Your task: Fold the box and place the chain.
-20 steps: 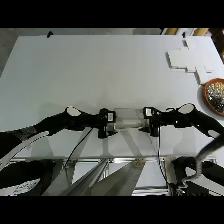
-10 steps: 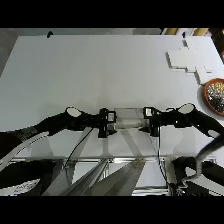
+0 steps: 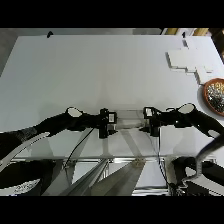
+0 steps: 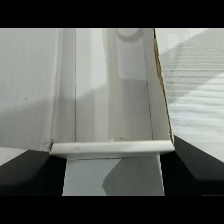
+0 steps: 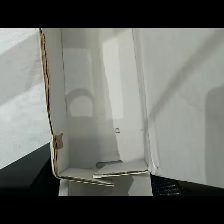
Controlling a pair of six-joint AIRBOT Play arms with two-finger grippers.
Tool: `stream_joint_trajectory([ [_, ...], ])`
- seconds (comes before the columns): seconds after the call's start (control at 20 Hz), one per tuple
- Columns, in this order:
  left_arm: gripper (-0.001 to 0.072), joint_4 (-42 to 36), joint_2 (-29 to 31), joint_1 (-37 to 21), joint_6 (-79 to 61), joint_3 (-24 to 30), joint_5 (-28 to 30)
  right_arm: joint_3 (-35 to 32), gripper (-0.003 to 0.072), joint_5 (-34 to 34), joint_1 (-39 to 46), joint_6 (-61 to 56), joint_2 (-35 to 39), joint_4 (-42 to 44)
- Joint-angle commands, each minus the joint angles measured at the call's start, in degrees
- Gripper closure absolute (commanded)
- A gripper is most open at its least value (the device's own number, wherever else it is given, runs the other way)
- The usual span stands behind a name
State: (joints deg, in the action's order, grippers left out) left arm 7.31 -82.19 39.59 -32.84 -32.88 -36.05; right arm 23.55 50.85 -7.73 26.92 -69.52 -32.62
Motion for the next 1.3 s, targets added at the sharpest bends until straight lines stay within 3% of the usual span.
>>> stream_joint_trajectory([
  [0.0,0.0659,0.44,-0.07,0.13,-0.15,0.04,0.26,0.0,0.0286,-0.04,-0.02,-0.02,-0.02,0.07],
  [0.9,0.0659,0.44,-0.04,0.13,-0.15,0.04,0.26,0.0,0.0285,0.98,-0.04,-0.09,-0.02,0.07],
  [0.95,0.0659,0.44,-0.04,0.13,-0.15,0.04,0.24,0.0,0.023,0.48,0.0,-0.9,-0.02,0.07],
  [1.0,0.0659,0.44,-0.07,0.13,-0.15,0.04,0.26,0.0,0.0052,0.0,0.0,-3.76,0.0,-0.22],
  [1.05,0.0659,0.44,-0.07,0.13,-0.15,0.04,0.24,0.0,-0.0008,-0.04,0.0,-7.52,0.0,-0.76],
  [1.25,0.0659,0.44,-0.04,0.13,-0.15,0.04,0.24,0.0,-0.0009,1.77,0.0,-22.16,5.22,-14.34],
])
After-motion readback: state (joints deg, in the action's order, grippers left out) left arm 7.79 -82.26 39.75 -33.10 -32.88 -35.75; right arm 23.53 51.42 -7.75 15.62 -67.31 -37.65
